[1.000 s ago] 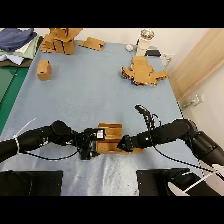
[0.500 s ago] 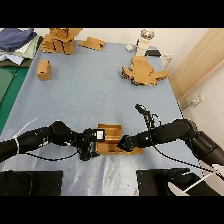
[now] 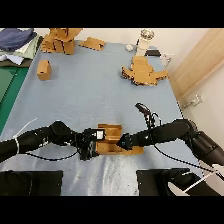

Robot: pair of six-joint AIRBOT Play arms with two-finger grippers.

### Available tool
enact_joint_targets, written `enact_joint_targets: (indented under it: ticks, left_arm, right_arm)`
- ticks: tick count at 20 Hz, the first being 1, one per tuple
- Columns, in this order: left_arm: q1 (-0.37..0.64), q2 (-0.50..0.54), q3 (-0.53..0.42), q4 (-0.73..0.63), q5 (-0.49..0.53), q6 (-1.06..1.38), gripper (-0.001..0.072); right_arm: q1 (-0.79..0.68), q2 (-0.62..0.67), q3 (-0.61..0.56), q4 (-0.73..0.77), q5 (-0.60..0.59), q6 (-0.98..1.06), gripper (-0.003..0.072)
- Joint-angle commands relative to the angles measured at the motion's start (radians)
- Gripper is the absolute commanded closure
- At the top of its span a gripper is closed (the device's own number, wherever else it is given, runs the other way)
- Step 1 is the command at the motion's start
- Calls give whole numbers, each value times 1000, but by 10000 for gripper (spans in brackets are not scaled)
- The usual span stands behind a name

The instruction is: Fold the box.

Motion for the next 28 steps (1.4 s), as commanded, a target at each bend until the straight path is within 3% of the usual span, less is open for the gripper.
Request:
enact_joint_targets:
  ticks: [1,28]
  left_arm:
    - [0,1,-1,0,2,0,108]
    - [-4,1,0,0,0,-23,109]
  right_arm:
    - [0,0,1,0,2,0,-25]
    - [0,0,1,1,1,10,-23]
